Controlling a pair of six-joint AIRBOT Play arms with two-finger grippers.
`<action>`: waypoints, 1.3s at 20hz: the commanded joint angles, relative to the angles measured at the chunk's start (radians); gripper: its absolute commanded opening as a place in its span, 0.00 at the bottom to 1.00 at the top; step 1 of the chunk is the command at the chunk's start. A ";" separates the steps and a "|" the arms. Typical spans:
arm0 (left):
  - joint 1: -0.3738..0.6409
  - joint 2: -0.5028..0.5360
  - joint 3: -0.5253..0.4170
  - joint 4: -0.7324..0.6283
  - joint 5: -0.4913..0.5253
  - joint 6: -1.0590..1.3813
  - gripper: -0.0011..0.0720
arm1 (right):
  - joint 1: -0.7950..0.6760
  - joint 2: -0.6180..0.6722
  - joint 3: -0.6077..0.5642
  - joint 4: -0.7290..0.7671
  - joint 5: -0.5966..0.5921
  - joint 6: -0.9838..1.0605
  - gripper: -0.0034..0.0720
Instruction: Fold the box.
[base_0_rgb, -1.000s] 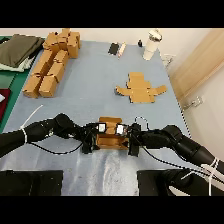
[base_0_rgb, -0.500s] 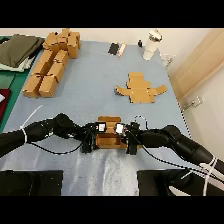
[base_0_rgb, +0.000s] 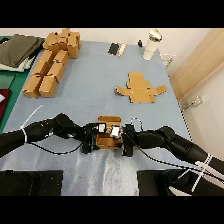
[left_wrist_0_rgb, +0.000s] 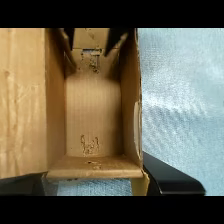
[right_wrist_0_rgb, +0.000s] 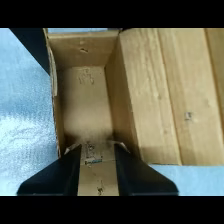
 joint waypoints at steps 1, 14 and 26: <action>0.000 -0.001 0.000 0.000 0.000 0.000 0.65 | 0.006 -0.016 -0.001 0.024 0.001 -0.003 0.53; 0.000 -0.001 0.000 0.000 0.000 0.000 0.65 | 0.003 0.131 0.144 -0.524 -0.437 0.832 0.43; 0.000 -0.001 0.000 0.000 0.000 0.000 0.65 | -0.746 0.074 0.046 0.032 -0.455 0.912 0.05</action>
